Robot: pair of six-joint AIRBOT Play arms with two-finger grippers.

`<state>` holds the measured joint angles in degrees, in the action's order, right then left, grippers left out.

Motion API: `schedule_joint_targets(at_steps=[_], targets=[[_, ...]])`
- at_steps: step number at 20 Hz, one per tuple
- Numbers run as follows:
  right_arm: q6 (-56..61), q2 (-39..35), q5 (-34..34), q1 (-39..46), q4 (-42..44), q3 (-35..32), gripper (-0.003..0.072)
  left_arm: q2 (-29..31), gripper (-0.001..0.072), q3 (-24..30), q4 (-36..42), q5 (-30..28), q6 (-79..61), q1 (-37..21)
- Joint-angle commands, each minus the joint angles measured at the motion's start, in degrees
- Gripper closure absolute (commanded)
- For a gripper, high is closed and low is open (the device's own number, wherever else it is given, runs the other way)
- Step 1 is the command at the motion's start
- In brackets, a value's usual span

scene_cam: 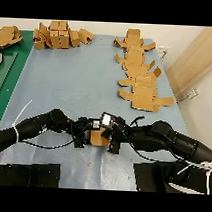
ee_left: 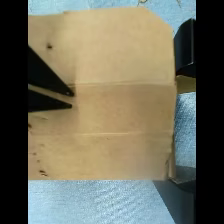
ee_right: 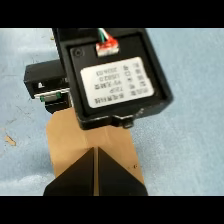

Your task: Fold the box.

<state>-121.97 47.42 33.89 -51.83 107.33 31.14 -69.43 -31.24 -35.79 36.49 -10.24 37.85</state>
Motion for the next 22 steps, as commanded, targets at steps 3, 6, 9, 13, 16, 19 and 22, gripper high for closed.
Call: schedule_joint_targets(at_steps=[3,6,9,13,16,19,22], targets=[[1.29,0.83,-0.52,-1.16,-4.11,0.22,0.0512,0.02,0.0197,-0.07,0.0,-0.02,0.0,0.0],[0.52,0.83,-0.42,-1.16,-4.11,0.22,0.0445,0.02,0.0197,-0.07,0.0,0.0,0.0,0.0],[-2.38,0.83,-0.35,-1.16,-4.09,0.22,0.0269,0.02,0.0197,-0.07,0.0,0.02,0.0,0.0],[-5.55,0.85,2.1,-1.16,-4.04,0.22,0.0269,0.02,0.0197,-0.07,0.0,0.02,0.0,0.0],[-12.02,0.85,4.61,-1.16,-4.07,0.22,0.0268,0.02,0.0197,-0.07,0.0,0.0,0.0,0.0],[-13.16,0.83,4.74,-1.22,-3.91,0.37,0.0267,0.02,0.0197,-0.07,0.0,0.0,0.0,0.0],[-13.14,0.83,6.36,-3.48,-6.38,0.81,0.0267,0.02,0.0197,-0.07,0.0,0.02,0.0,0.0]])
